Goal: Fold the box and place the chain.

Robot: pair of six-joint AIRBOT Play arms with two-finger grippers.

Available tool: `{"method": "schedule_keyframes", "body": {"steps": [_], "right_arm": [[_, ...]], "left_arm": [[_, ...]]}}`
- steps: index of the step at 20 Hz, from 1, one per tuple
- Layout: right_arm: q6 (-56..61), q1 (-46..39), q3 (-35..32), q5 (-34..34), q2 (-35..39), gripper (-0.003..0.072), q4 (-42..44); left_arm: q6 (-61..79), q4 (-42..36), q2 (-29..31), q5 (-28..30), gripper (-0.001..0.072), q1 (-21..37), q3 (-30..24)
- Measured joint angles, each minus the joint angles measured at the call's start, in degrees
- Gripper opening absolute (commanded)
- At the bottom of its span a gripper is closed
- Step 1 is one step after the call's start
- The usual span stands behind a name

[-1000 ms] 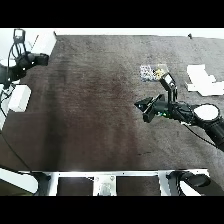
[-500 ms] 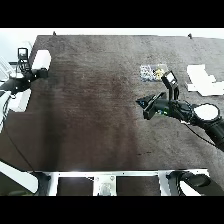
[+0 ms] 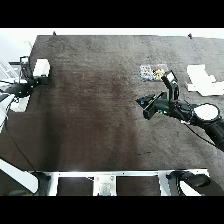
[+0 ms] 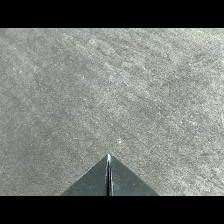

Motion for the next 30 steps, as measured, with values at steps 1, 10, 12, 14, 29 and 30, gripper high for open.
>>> {"method": "schedule_keyframes", "body": {"steps": [1, 10, 12, 14, 29, 30], "right_arm": [[0.0, 0.0, 0.0, 0.0, 0.0, 0.0009, 0.0], [0.0, 0.0, 0.0, 0.0, 0.0, 0.0315, 0.0], [0.0, 0.0, 0.0, 0.0, 0.0, 0.0348, 0.0], [0.0, 0.0, 0.0, 0.0, 0.0, 0.039, 0.0], [1.0, 0.0, 0.0, -5.7, 4.9, 0.0007, 0.2], [1.3, 0.0, 0.0, -7.4, 6.6, 0.0006, 0.1]], "left_arm": [[0.0, 0.0, 0.0, 0.0, 0.0319, 0.0, -0.1], [0.3, 0.2, -0.1, -0.2, 0.072, 0.0, -0.3], [0.5, 0.4, 0.0, -0.3, 0.072, 0.0, -0.3], [0.5, 1.2, 0.5, -0.3, 0.072, 0.0, -0.3], [4.8, 4.3, 25.2, -13.0, 0.0014, -2.0, -2.6], [6.9, 2.8, 28.7, -13.0, 0.0014, -3.3, -4.5]]}}
